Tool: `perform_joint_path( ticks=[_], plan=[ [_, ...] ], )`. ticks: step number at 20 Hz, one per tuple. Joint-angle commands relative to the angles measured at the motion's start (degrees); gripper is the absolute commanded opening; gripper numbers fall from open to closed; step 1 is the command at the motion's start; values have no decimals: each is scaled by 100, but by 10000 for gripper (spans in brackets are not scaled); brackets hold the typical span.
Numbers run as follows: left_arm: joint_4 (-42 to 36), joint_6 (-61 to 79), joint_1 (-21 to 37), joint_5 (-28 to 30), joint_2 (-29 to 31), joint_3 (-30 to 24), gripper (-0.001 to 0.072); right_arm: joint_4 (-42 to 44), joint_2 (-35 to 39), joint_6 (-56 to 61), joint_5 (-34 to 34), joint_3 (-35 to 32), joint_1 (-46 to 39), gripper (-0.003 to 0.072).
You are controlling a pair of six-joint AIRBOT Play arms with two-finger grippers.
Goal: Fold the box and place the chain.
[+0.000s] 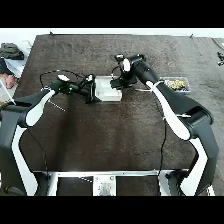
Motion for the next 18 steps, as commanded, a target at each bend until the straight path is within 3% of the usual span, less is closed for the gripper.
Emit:
perform_joint_path(
  ticks=[1, 5, 8, 12, 15, 18],
  plan=[
    [-4, 4, 7, 0, 0, 0, 410, 0, 540, -538, 81, -9, 4, 392],
    [-4, 4, 7, 0, 0, 0, 410, -280, 1438, -964, -584, -431, -26, 392],
    [-4, 4, 7, 0, 0, 0, 410, -391, 2487, -970, -1867, -1700, -256, 392],
    [-4, 4, 7, 0, 0, 0, 410, -363, 3436, -1047, -3425, -3600, -1276, 392],
    [-4, 4, 7, 0, 0, 0, 410, 149, 3355, -1051, -3600, -3991, -2293, 392],
    [-4, 4, 7, 0, 0, 0, 410, 837, 2999, -1670, -3268, -3943, -3086, 391]
  ],
)
